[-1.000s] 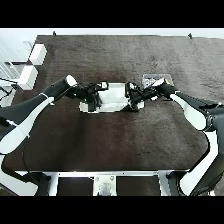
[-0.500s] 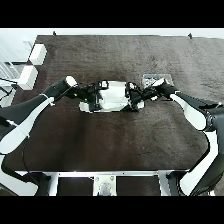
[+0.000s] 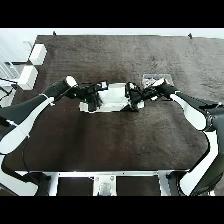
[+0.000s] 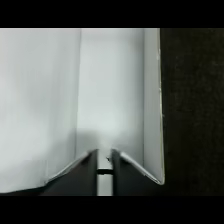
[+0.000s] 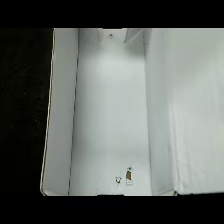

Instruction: Fold the box and place the chain.

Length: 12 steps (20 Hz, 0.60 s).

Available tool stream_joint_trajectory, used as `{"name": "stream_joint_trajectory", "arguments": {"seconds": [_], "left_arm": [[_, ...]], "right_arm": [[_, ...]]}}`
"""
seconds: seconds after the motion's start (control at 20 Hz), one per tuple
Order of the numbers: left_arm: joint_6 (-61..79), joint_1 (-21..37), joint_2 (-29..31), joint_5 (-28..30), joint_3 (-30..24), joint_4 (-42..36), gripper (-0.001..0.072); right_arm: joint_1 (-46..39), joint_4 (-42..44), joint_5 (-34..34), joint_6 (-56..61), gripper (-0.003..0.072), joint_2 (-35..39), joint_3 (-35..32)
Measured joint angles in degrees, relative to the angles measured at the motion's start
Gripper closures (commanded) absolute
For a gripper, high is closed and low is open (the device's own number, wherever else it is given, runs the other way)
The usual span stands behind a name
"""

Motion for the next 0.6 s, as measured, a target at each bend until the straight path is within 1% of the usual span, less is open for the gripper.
{"name": "stream_joint_trajectory", "arguments": {"seconds": [0.05, 0.35, 0.45, 0.6], "left_arm": [[-0.1, 0.2, 0.0, -0.8, 0.0, 0.4, 0.0688], [-1.7, 3.9, 0.4, -7.0, 0.0, 0.9, 0.0691], [-2.3, 5.1, 1.4, -8.1, 0.0, 0.4, 0.0692], [-3.6, 5.9, 4.4, -9.5, 0.0, -0.2, 0.0692]], "right_arm": [[0.0, 0.0, 0.0, 0.0, 0.0119, 0.0, 0.0], [0.0, 0.0, 0.1, 0.0, 0.0119, 0.0, 0.0], [0.0, 0.0, 0.1, 0.0, 0.0119, 0.0, 0.0], [0.0, 0.0, 0.0, 0.0, 0.0119, 0.0, 0.0]]}}
